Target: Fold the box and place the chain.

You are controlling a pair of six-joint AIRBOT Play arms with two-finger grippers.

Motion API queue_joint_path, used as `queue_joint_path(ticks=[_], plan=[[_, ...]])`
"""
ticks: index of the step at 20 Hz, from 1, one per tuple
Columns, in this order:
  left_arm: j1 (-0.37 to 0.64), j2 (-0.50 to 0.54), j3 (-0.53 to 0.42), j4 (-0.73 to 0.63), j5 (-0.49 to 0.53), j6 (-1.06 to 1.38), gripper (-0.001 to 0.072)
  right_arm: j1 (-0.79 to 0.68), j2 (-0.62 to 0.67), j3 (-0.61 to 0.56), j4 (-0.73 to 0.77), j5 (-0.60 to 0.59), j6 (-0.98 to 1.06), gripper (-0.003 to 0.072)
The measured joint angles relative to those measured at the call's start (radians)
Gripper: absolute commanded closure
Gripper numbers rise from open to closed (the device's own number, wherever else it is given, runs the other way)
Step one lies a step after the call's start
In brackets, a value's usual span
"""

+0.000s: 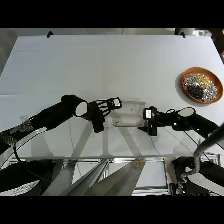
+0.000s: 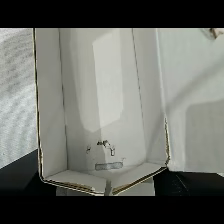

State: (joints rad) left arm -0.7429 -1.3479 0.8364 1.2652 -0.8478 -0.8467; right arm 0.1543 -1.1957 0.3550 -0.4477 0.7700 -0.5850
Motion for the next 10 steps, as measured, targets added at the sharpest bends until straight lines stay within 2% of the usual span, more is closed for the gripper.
queue_joint_path(ticks=[4,10], plan=[[0.001,-0.001,-0.027,-0.023,0.044,0.08,0.0482,0.0,0.0,0.0,0.0,0.0,0.0,0.0111],[0.012,-0.001,-0.036,-0.124,0.067,0.335,0.0482,0.0,0.0,0.0,0.0,0.0,0.0,0.0111]])
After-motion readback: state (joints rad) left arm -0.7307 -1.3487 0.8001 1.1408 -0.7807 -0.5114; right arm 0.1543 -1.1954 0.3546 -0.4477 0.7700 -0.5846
